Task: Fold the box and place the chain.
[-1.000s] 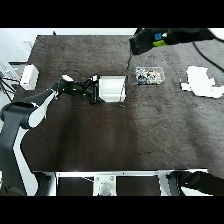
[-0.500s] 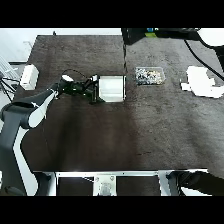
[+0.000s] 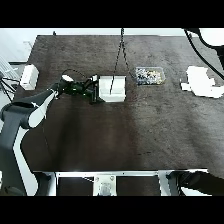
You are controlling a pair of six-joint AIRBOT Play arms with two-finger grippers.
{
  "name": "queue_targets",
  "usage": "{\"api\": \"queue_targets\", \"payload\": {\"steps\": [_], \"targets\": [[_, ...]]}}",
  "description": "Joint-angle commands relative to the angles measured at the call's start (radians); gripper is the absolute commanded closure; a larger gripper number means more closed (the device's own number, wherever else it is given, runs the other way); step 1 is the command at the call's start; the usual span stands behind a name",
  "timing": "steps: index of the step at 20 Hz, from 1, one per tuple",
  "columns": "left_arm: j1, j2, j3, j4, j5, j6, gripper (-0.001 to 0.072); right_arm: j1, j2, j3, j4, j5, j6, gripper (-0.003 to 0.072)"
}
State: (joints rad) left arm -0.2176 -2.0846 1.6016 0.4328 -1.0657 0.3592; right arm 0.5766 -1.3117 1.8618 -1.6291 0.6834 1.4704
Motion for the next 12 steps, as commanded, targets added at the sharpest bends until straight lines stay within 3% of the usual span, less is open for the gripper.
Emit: {"api": "queue_targets", "payload": {"steps": [1,4,12], "targets": [[0.000,0.000,0.000,0.000,0.000,0.000,0.0252,0.000,0.000,0.001,-0.006,-0.048,-0.010,0.0673],[0.000,0.000,0.000,0.000,0.000,0.000,0.0252,0.000,0.000,0.000,-0.006,-0.045,-0.010,0.0673],[0.000,0.000,0.000,0.000,0.000,0.000,0.0253,0.000,0.000,-0.007,-0.005,0.101,0.018,0.0672]]}}
